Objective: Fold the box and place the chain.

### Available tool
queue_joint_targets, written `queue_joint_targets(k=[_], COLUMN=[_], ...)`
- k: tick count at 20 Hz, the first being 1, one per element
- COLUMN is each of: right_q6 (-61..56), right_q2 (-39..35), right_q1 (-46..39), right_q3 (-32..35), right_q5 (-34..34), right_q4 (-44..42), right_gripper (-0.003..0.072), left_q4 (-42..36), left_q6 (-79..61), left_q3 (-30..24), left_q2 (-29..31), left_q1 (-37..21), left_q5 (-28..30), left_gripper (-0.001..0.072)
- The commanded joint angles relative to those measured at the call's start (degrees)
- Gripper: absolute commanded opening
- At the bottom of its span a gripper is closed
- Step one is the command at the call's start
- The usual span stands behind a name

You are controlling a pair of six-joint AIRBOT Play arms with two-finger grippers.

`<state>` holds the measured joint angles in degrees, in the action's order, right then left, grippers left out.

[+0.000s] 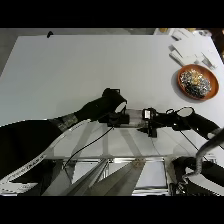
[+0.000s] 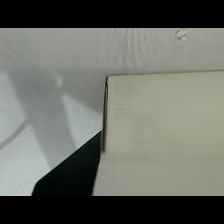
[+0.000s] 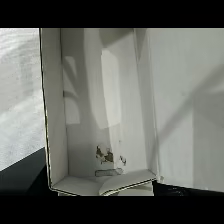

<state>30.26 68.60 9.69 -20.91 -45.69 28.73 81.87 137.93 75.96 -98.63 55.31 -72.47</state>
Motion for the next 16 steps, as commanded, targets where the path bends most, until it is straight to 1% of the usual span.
queue_joint_targets(k=[1, 3, 4, 7, 8, 9, 10, 11, 13, 16], right_q6=[-0.15, -0.15, -0.15, -0.15, -0.15, -0.15, -0.15, -0.15, -0.15, -0.15], right_q2=[-0.04, -0.04, -0.04, -0.04, -0.04, -0.04, -0.04, -0.04, -0.04, -0.04], right_q1=[0.00, 0.00, 0.00, 0.00, 0.00, 0.00, 0.00, 0.00, 0.00, 0.00], right_q3=[-0.04, -0.04, -0.04, -0.04, -0.04, -0.04, -0.04, -0.04, -0.04, -0.04], right_q5=[0.04, 0.04, 0.04, 0.04, 0.02, 0.04, 0.04, 0.02, 0.04, 0.04], right_q4=[-0.09, -0.09, -0.09, -0.09, -0.07, -0.09, -0.09, -0.09, -0.09, -0.09], right_gripper=[0.0337, 0.0337, 0.0337, 0.0337, 0.0337, 0.0337, 0.0337, 0.0337, 0.0337, 0.0337], left_q4=[0.04, 0.04, 0.02, 0.02, 0.04, -0.09, -0.33, -0.85, -2.64, -5.25], left_q6=[0.09, 0.07, 0.04, -0.02, -0.04, -0.07, -0.11, -0.20, -2.69, -12.02], left_q3=[0.11, 0.11, 0.11, 0.11, 0.11, 0.11, 0.11, 0.11, 0.11, 0.11], left_q2=[0.24, 0.24, 0.24, 0.24, 0.26, 0.26, 0.35, 0.61, 1.99, 6.21], left_q1=[0.11, 0.11, 0.11, 0.11, 0.07, 0.02, -0.04, -0.13, -1.09, -3.69], left_q5=[-0.37, -0.39, -0.46, -0.37, -0.37, -0.37, -0.42, -0.46, -0.42, -0.68], left_gripper=[0.0107, 0.0094, 0.0006, 0.0003, 0.0016, 0.0093, 0.0203, 0.0231, 0.0231, 0.0231])
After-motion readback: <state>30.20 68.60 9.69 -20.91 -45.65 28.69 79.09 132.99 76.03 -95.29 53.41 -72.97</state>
